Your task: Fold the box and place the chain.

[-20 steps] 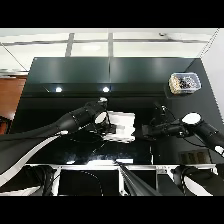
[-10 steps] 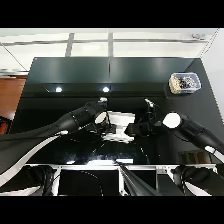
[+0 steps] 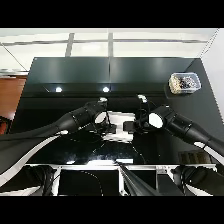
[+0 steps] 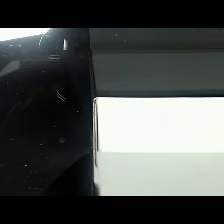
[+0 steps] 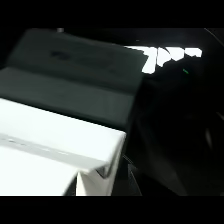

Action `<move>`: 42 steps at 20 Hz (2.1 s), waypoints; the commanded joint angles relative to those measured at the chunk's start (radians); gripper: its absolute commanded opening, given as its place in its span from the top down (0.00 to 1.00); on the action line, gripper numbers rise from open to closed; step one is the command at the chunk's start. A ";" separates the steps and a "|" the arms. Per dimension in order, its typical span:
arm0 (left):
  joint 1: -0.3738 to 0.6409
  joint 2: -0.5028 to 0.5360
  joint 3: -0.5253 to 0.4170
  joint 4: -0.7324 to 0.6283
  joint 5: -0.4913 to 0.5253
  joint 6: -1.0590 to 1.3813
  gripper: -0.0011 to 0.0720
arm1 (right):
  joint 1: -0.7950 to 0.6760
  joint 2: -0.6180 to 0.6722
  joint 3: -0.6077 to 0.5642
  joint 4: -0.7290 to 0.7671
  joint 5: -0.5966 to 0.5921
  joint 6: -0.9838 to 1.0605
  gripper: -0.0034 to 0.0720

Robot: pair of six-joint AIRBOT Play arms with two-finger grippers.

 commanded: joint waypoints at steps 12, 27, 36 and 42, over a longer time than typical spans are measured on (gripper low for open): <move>0.001 0.000 0.001 0.001 -0.002 -0.001 0.95 | 0.082 -0.119 0.050 -0.084 0.081 0.248 0.55; 0.001 0.000 0.001 0.000 -0.002 -0.001 0.95 | 0.082 -0.141 0.050 -0.076 0.095 0.263 0.60; 0.001 0.000 0.001 0.000 -0.005 -0.001 0.95 | 0.082 -0.140 0.053 -0.077 0.102 0.256 0.88; 0.001 0.000 0.001 0.000 -0.005 -0.001 0.95 | 0.082 -0.139 0.082 -0.095 0.099 0.251 0.84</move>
